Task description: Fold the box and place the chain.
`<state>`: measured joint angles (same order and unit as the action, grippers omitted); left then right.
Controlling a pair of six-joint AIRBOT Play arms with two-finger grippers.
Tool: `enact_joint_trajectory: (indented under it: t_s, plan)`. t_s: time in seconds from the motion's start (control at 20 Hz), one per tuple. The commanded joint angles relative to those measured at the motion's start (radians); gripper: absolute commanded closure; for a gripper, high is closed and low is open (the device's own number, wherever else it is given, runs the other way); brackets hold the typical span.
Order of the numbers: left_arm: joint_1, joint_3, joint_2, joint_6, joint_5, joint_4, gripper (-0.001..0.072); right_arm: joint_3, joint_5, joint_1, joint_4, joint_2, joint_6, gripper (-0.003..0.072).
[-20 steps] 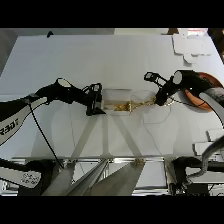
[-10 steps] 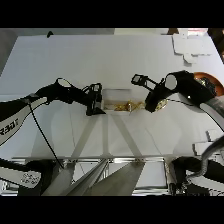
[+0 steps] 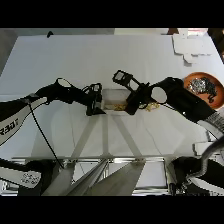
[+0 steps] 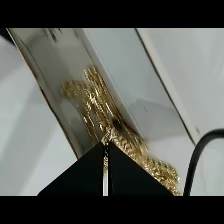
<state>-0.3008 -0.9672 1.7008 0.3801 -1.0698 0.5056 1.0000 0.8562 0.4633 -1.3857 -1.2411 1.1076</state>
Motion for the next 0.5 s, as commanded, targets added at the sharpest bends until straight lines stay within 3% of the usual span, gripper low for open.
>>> enact_joint_trajectory:
  t_s: [0.0,0.15,0.45]
  plan:
    - [0.000,0.000,-0.001,0.000,0.000,0.000,0.0502,0.024,-0.144,0.080,0.087,-0.005,0.047,0.0679]
    - [0.000,0.000,-0.001,0.000,0.000,0.000,0.0502,0.024,-0.214,0.117,0.139,-0.035,0.044,0.0679]
    - [0.000,0.000,-0.001,0.000,0.000,0.000,0.0502,0.024,-0.227,0.123,0.153,-0.139,0.068,0.0665]
